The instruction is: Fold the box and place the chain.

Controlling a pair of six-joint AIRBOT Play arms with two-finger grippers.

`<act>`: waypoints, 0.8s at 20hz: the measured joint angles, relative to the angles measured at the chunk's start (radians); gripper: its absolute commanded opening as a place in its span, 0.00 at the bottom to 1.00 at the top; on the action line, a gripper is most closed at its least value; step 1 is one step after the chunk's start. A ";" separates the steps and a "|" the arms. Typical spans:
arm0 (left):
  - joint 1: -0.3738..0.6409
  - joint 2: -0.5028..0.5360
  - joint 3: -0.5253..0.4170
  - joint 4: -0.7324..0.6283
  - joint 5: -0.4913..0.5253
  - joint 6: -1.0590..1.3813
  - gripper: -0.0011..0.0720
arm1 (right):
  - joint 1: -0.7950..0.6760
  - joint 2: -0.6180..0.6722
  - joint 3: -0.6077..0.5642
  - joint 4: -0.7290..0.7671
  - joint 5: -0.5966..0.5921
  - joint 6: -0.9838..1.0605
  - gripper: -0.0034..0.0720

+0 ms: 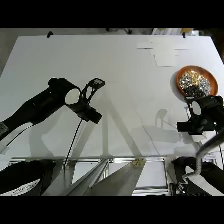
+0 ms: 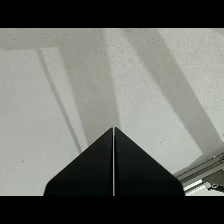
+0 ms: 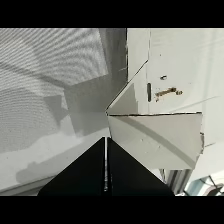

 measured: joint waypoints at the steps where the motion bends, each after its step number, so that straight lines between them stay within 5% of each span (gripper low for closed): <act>1: 0.000 0.000 0.000 0.000 0.000 0.000 0.03 | 0.000 0.000 0.000 0.000 -0.006 0.000 0.06; 5: 0.000 0.000 0.000 0.000 0.000 0.000 0.03 | 0.000 0.000 0.000 0.032 -0.031 0.023 0.12; 11: 0.000 0.000 0.000 0.000 0.000 0.000 0.03 | 0.000 0.000 0.112 0.177 -0.016 -0.094 0.07; 16: 0.000 0.000 0.000 0.000 0.000 0.000 0.03 | -0.026 0.000 0.277 -0.068 0.012 -0.195 0.07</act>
